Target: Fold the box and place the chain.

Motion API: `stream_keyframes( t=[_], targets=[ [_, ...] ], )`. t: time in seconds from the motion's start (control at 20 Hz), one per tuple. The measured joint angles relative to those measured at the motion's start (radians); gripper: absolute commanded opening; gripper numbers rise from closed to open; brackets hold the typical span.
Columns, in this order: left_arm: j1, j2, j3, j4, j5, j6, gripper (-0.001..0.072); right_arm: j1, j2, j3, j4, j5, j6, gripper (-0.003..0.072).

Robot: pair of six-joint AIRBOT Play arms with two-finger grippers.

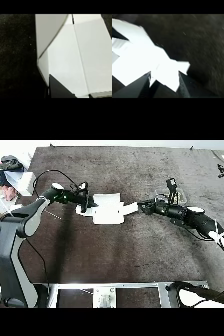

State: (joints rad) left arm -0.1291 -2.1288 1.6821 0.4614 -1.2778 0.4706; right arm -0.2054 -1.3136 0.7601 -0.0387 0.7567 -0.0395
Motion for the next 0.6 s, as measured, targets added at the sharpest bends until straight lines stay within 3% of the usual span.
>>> stream_keyframes(
  t=[0.5,0.6],
  targets=[
    [0.000,0.000,0.000,0.002,0.002,0.001,0.0012,0.157,-0.040,0.055,-0.162,0.037,-0.321,0.0407],
    [0.000,0.000,0.000,0.002,0.004,0.001,0.0012,0.204,-0.092,0.102,-0.251,0.032,-0.347,0.0561]
  ],
)
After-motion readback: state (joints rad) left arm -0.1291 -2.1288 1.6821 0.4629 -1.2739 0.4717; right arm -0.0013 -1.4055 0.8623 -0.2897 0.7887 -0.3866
